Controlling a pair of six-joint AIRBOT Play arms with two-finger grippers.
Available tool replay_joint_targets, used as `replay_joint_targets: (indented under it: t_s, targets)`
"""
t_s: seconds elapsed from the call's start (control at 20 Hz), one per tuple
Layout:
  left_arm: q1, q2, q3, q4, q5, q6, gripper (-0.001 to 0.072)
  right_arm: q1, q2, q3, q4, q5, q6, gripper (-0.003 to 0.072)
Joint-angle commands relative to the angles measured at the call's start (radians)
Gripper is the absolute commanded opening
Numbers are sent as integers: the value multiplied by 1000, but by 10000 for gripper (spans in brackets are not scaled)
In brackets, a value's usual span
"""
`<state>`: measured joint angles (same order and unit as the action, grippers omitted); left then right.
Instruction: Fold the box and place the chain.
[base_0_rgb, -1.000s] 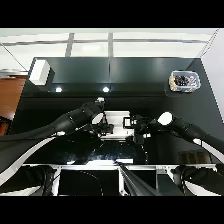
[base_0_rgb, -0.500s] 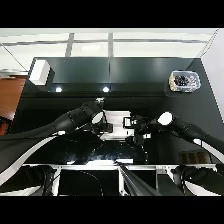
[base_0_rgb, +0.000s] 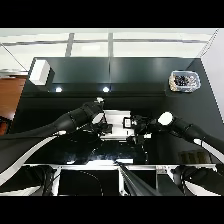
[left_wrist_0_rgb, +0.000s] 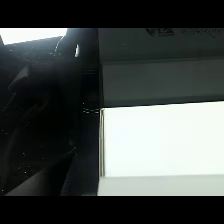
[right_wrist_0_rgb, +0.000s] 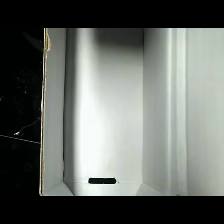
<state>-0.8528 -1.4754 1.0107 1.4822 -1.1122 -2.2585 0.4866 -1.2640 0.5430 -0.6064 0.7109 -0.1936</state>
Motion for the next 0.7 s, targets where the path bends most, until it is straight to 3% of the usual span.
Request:
replay_joint_targets:
  t_s: [0.0, 0.35, 0.65]
  targets:
    - [0, 2, 5, -1, 5, -2, 372, 1, 0, 0, 3, -1, 2, 171]
    - [35, 2, 29, 37, -50, -1, 372, 1, 0, 0, 3, -1, 2, 171]
    - [35, 2, 29, 28, -40, -1, 369, 1, 0, 0, 3, -1, 2, 171]
